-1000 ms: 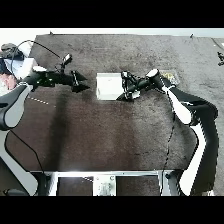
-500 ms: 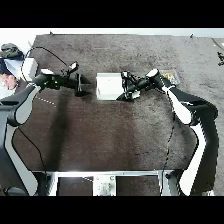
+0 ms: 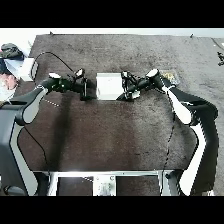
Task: Fold the box and place the chain.
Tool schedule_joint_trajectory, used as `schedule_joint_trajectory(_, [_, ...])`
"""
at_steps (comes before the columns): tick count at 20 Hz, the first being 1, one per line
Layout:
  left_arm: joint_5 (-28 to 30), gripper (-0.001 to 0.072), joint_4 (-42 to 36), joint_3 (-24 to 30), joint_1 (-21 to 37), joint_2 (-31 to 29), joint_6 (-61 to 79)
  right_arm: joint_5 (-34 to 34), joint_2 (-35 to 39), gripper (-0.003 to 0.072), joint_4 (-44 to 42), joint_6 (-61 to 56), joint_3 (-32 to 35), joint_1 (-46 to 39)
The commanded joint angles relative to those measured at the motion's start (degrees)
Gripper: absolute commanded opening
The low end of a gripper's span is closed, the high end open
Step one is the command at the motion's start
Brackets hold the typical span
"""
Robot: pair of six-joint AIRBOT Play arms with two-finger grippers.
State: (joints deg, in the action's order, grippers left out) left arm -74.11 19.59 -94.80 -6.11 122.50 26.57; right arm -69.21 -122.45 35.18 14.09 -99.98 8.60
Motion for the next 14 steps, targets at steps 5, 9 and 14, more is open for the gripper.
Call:
schedule_joint_trajectory(5, [2.32, 0.0716, -0.55, -0.07, -1.84, 0.59, 0.74, -0.02, 0.00, 0.0444, -0.02, 0.00, 0.00, 0.04])
schedule_joint_trajectory(9, [2.78, 0.0716, -0.72, -0.07, -3.04, 1.57, 0.76, -0.02, 0.00, 0.0444, -0.02, 0.00, 0.00, 0.04])
schedule_joint_trajectory(14, [2.80, 0.0715, -1.79, -0.04, -3.15, 1.64, 0.96, 0.00, 0.00, 0.0444, -0.02, 0.00, 0.00, 0.04])
